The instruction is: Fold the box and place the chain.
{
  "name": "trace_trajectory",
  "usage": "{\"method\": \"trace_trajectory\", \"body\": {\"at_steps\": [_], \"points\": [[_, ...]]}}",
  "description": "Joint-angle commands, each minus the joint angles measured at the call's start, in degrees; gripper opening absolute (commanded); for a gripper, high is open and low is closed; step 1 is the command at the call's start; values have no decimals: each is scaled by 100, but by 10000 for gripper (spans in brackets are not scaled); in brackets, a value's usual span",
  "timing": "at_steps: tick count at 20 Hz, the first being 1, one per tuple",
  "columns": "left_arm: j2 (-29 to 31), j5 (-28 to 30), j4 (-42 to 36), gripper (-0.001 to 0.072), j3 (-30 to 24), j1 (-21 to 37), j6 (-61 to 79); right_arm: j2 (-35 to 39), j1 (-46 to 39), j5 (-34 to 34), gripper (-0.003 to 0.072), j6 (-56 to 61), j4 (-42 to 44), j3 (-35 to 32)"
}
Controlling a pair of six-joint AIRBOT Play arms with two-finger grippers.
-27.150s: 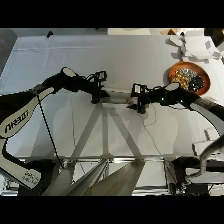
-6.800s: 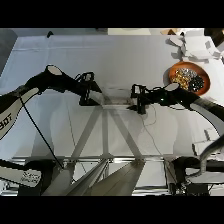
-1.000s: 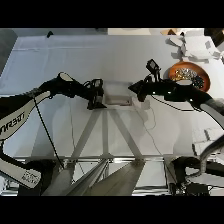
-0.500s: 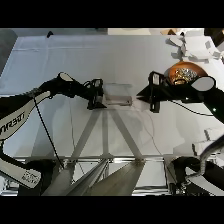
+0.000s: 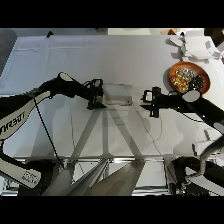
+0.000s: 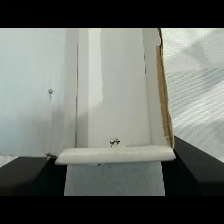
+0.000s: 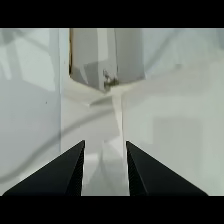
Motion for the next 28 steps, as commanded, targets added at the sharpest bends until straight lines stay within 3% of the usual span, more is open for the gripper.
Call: {"method": "trace_trajectory", "body": {"at_steps": [1, 5, 12, 14, 20, 22, 26, 28], "points": [[-4, 2, 0, 213, -2, 0, 2, -560, -2, -125, 310, -1298, 1327, -55], [-4, 0, 0, 213, -2, 0, 2, -1040, 0, 127, 306, -1751, 2151, -55], [-4, 2, 0, 213, -2, 0, 2, -1071, 4, 396, 291, -2050, 2616, -55], [-4, 2, 0, 213, -2, 0, 2, -1071, 4, 538, 179, -2212, 2728, -55], [-4, 2, 0, 213, -2, 0, 2, -1075, 4, 667, 167, -2302, 2728, -55], [-2, 2, 0, 213, -2, 0, 2, -1075, 4, 667, 36, -2302, 2728, -55], [-4, 2, 0, 213, -2, 0, 4, -1075, 4, 667, 36, -2343, 2758, -55], [-4, 2, 0, 213, -2, 0, 2, -1102, 4, 667, 104, -2341, 2914, -55]]}}
